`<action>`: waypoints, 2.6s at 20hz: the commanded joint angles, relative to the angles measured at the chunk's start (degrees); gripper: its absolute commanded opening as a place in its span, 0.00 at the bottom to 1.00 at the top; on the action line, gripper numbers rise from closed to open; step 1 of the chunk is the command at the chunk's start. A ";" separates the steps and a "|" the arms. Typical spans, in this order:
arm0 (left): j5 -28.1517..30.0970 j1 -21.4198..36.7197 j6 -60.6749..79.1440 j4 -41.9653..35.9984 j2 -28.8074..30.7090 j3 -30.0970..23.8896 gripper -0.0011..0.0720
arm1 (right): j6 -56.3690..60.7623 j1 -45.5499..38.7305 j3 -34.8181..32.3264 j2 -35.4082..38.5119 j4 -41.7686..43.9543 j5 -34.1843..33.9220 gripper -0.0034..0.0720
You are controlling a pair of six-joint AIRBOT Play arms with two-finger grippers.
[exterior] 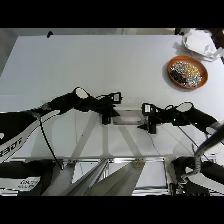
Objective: Fold the box and place the chain.
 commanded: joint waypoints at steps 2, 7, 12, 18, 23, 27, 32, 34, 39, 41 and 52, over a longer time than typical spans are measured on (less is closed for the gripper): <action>0.09 0.04 -0.04 -0.04 0.02 0.02 0.03 | -0.37 0.02 0.04 -0.42 -1.07 -0.76 0.65; 0.09 0.04 -0.04 -0.04 0.02 0.02 0.03 | -0.35 0.02 0.04 -0.42 -1.25 -1.20 0.52; 0.11 0.02 -0.04 -0.04 0.02 0.02 0.03 | -0.33 0.02 0.04 -0.42 -1.51 -1.18 0.52; 0.09 0.02 -0.04 -0.04 0.02 0.02 0.03 | -0.33 0.02 0.04 -0.42 -1.49 -1.01 0.52; 0.11 0.02 -0.02 -0.04 0.02 0.02 0.03 | -0.33 0.02 0.04 -0.42 -1.49 -1.01 0.52; 0.11 0.02 -0.04 -0.04 0.02 0.02 0.03 | -0.33 0.02 0.04 -0.42 -1.49 -1.01 0.52; 0.11 0.02 -0.04 -0.04 0.02 0.02 0.03 | -0.33 0.02 0.04 -0.42 -1.49 -1.01 0.52; 0.09 0.02 -0.02 -0.04 0.02 0.02 0.03 | -0.33 0.02 0.04 -0.42 -1.49 -1.01 0.52; 0.09 0.02 -0.04 -0.04 0.02 0.02 0.03 | -0.33 0.02 0.04 -0.42 -1.49 -1.01 0.52; 0.11 0.04 -0.02 -0.04 0.02 0.02 0.03 | -0.33 0.02 0.04 -0.42 -1.49 -1.01 0.52; -2.73 3.30 -7.67 3.89 7.04 0.02 0.61 | -0.33 0.02 0.04 -0.42 -1.49 -1.01 0.52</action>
